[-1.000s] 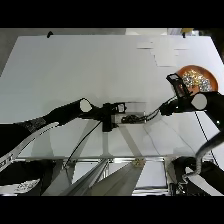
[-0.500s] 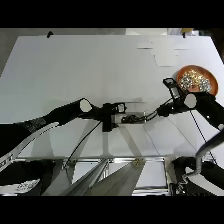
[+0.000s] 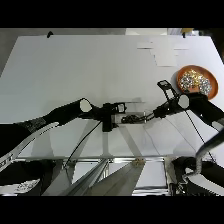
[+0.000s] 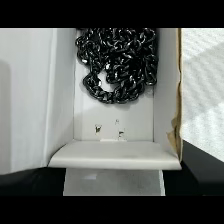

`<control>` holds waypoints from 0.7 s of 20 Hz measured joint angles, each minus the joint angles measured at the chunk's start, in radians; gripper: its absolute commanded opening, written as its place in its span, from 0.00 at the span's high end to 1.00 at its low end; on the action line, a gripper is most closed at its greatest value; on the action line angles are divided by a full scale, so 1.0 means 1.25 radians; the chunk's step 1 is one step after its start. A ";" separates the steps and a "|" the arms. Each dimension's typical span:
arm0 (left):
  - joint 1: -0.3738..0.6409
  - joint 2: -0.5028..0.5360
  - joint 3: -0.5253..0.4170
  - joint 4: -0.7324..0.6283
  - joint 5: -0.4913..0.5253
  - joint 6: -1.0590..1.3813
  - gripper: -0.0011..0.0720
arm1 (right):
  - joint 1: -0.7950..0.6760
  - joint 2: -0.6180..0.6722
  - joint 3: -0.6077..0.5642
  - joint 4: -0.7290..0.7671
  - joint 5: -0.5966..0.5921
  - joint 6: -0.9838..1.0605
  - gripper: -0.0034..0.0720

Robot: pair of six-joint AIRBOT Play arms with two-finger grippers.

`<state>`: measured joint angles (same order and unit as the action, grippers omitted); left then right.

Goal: Fold the box and place the chain.

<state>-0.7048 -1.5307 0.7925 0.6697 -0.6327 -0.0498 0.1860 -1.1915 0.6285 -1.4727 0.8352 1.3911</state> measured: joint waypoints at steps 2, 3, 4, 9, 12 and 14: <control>0.000 0.000 0.000 0.000 0.000 0.000 0.97 | 0.001 -0.002 0.000 -0.001 -0.005 0.000 0.72; 0.000 0.000 0.000 0.000 0.000 0.000 0.97 | 0.002 -0.003 0.000 0.000 -0.007 0.000 0.72; 0.000 0.000 0.000 0.000 0.000 0.000 0.97 | 0.002 -0.003 0.000 0.000 -0.008 0.000 0.75; 0.000 0.000 0.000 0.000 0.000 0.000 0.97 | 0.002 -0.005 0.000 0.004 -0.018 0.000 0.85; 0.000 0.000 0.000 0.000 0.000 0.000 0.97 | 0.002 -0.005 0.000 0.002 -0.023 0.000 0.91; 0.000 0.000 0.000 0.000 0.000 0.000 0.97 | 0.002 -0.005 -0.001 0.002 -0.024 0.000 0.91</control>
<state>-0.7048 -1.5307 0.7925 0.6697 -0.6327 -0.0498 0.1883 -1.1973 0.6277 -1.4700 0.8047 1.3911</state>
